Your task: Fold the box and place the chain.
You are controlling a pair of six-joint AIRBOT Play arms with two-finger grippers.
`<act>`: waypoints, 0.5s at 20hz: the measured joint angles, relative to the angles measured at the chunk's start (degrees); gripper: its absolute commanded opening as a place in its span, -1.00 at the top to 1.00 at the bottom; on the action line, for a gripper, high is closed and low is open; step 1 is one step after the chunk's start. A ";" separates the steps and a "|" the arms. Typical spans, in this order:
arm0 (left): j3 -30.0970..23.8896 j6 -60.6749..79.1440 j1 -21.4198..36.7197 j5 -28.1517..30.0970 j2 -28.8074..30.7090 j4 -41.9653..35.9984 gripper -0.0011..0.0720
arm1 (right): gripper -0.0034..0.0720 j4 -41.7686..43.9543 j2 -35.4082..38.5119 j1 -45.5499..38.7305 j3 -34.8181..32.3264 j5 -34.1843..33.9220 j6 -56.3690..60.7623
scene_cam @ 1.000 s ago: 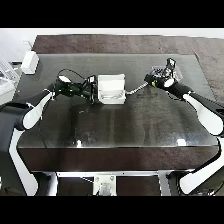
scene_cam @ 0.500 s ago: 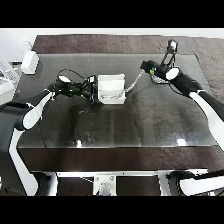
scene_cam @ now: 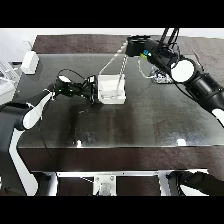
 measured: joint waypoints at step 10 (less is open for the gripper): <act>0.00 0.02 0.00 0.02 0.00 0.00 -0.15 | 0.89 -1.33 1.64 9.57 -2.36 0.26 1.66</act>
